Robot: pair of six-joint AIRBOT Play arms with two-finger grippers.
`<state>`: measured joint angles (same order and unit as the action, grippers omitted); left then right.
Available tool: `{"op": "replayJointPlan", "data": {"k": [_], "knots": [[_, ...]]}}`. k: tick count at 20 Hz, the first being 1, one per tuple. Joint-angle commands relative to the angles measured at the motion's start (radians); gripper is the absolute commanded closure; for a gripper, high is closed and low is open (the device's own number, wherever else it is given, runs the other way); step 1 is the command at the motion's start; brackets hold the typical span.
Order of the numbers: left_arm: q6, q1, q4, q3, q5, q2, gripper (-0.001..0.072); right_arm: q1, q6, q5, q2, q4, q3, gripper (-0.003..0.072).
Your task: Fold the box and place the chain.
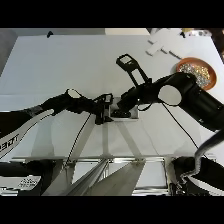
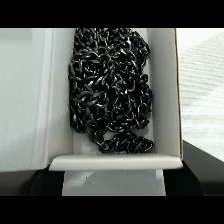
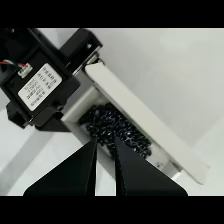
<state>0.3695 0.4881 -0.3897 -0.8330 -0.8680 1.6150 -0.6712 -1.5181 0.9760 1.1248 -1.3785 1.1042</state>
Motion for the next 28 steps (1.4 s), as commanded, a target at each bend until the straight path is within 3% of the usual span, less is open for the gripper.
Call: {"op": "replayJointPlan", "data": {"k": [1,5,7,10,12,13,15,19,21,28], "knots": [[0.000,0.000,0.000,0.000,0.000,-0.001,0.0504,0.055,0.064,-0.064,-0.016,0.003,0.024,0.0558],[0.000,0.000,0.000,0.000,0.000,-0.001,0.0504,0.138,0.164,-0.142,0.029,0.004,0.024,0.0588],[0.000,0.000,0.000,0.000,0.000,-0.001,0.0504,0.151,0.206,-0.101,0.099,0.004,0.024,0.0672],[0.000,0.000,0.000,0.000,0.000,-0.001,0.0504,0.130,0.377,0.014,0.216,0.107,0.024,0.0671],[0.000,0.000,0.000,0.000,0.000,-0.001,0.0504,0.119,0.463,0.030,0.246,0.183,0.020,0.0666],[0.000,0.000,0.000,0.000,0.000,-0.001,0.0504,0.117,0.509,0.027,0.243,0.213,0.016,0.0654],[0.000,0.000,0.000,0.000,0.000,-0.001,0.0504,0.117,0.613,0.069,0.230,0.262,0.016,0.0557],[0.000,0.000,0.000,0.000,0.000,-0.001,0.0504,0.117,0.913,0.188,0.204,0.419,-0.011,0.0483],[0.000,0.000,0.000,0.000,0.000,-0.001,0.0504,0.117,0.918,0.173,0.204,0.396,-0.011,0.0338],[0.000,0.000,0.000,0.000,0.000,-0.001,0.0504,0.117,0.942,0.079,0.204,0.214,-0.011,0.0327]]}}
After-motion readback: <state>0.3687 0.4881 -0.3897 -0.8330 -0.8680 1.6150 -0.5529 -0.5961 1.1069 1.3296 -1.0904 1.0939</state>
